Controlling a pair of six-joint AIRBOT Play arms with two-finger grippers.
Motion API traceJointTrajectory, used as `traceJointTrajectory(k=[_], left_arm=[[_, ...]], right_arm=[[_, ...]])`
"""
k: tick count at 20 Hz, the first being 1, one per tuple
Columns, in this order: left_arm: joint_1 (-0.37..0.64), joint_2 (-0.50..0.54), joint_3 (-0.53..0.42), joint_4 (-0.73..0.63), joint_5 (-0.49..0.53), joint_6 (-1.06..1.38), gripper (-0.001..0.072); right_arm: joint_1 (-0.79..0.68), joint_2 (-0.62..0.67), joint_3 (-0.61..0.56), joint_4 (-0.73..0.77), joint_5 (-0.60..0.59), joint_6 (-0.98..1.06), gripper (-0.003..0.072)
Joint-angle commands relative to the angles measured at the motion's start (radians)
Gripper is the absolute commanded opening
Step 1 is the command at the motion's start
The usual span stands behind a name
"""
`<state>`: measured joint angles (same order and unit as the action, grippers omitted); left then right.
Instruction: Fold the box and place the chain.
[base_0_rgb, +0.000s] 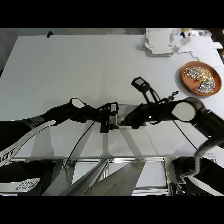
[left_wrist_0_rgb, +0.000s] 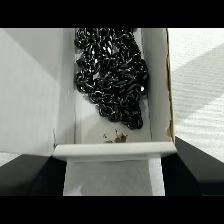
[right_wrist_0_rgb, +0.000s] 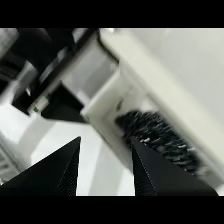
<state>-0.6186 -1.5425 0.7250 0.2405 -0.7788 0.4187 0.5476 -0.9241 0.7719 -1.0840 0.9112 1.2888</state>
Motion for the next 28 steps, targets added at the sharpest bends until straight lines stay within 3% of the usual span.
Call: traceJointTrajectory(k=[1, 6, 10, 13, 15, 28], left_arm=[[0.000, 0.000, 0.000, 0.000, 0.000, 0.000, 0.0152], [0.000, 0.000, 0.000, 0.000, -0.001, 0.000, 0.0152], [0.000, 0.000, 0.000, 0.000, 0.000, 0.000, 0.0152], [0.000, 0.000, 0.000, 0.000, -0.001, 0.000, 0.0152], [0.000, 0.000, 0.000, 0.000, -0.001, 0.000, 0.0152], [0.000, 0.000, 0.000, 0.000, -0.003, 0.000, 0.0152]], right_arm=[[-0.106, 0.087, 0.109, -0.205, 0.111, 0.124, 0.0282], [-0.396, 0.076, 0.089, -0.383, 0.213, 0.196, 0.0245], [-0.539, -0.026, 0.031, -0.382, 0.146, 0.234, 0.0215], [-0.554, -0.130, 0.030, -0.378, 0.131, 0.234, 0.0230], [-0.554, -0.196, 0.030, -0.362, 0.093, 0.234, 0.0340], [-0.554, -0.404, 0.030, -0.344, -0.057, 0.343, 0.0287]])
